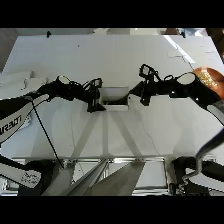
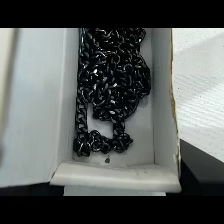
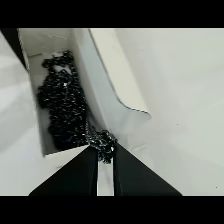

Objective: Fold the box and place the chain.

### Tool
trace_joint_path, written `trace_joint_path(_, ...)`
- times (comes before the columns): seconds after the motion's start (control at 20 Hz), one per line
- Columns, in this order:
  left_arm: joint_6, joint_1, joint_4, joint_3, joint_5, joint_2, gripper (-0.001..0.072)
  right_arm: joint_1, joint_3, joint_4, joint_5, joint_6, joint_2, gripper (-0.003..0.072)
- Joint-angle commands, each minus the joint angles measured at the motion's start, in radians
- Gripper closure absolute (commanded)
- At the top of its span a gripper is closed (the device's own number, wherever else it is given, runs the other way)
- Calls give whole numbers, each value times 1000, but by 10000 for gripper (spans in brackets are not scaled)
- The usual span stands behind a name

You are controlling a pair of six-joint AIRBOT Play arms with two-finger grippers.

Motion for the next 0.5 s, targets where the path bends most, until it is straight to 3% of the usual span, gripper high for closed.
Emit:
trace_joint_path(0.0, 0, 0, -1, 1, 1, 0, 346, 1, 0, 18, 118, 13, 42, 670)
trace_joint_path(0.15, 0, 0, -1, 1, 2, 0, 346, 1, 0, 67, 158, 14, 45, 665)
trace_joint_path(0.2, 0, 0, -1, 1, 2, 0, 346, 1, 0, 66, 143, 14, 44, 584)
trace_joint_path(0.25, 0, 0, -1, 1, 2, 0, 346, 1, 0, 66, 123, 14, 45, 419)
trace_joint_path(0.3, 0, 0, -1, 1, 1, 0, 346, 1, 0, 66, 99, 14, 45, 309)
trace_joint_path(0.45, 0, 0, -1, 1, 2, 0, 346, 1, 0, 60, 83, 13, 45, 308)
